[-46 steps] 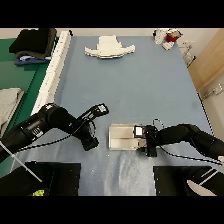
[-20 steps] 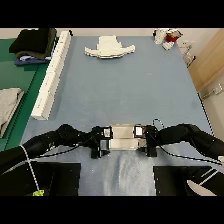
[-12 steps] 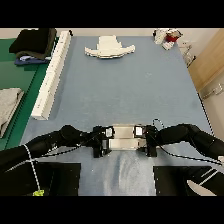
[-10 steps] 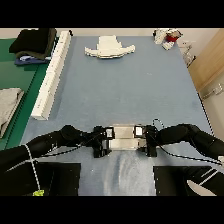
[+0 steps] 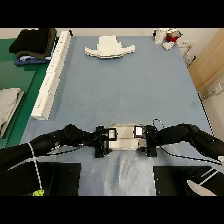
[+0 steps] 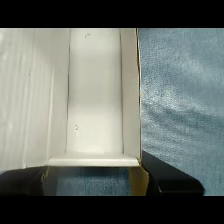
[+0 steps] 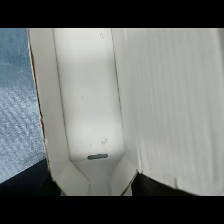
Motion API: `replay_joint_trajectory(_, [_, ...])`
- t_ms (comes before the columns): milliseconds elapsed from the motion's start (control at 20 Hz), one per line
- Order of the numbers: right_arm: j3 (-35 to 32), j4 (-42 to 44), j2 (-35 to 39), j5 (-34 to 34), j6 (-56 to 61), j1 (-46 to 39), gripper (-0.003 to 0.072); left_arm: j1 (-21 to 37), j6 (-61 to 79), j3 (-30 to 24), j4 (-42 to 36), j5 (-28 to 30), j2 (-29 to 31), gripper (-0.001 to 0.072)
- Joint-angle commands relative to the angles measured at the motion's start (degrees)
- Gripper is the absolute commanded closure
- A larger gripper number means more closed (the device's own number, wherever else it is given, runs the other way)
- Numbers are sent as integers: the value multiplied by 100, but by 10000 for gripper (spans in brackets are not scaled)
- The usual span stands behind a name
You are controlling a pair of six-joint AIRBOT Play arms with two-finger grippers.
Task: Fold the box.
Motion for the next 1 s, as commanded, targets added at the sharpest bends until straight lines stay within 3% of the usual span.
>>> replay_joint_trajectory(0, [2, 2, 4, 0, 0, 4, 171, -7, -9, 11, 17, -9, -11, 239])
replay_joint_trajectory(50, [2, 2, 4, 2, 0, 4, 171, -7, -11, 11, 15, -11, -11, 238])
replay_joint_trajectory(150, [2, 2, 4, 0, 0, 4, 171, -7, -15, 11, 17, -11, -11, 163])
replay_joint_trajectory(400, [2, 2, 4, 0, 0, 4, 171, -4, -26, 11, 17, -9, -11, 159])
replay_joint_trajectory(450, [2, 2, 4, 0, 0, 4, 171, 0, -26, 11, 17, -9, -11, 23])
replay_joint_trajectory(750, [2, 2, 4, 0, 0, 4, 171, 4, -63, 11, 20, 17, -11, 15])
replay_joint_trajectory(800, [4, 2, 4, 0, 0, 4, 171, 4, -96, 11, 44, 31, -11, 77])
replay_joint_trajectory(850, [2, 2, 4, 0, 0, 7, 171, 4, -96, 11, 48, 28, -11, 231])
replay_joint_trajectory(950, [2, 2, 4, 0, 0, 4, 171, 4, -98, 11, 61, 26, -11, 269])
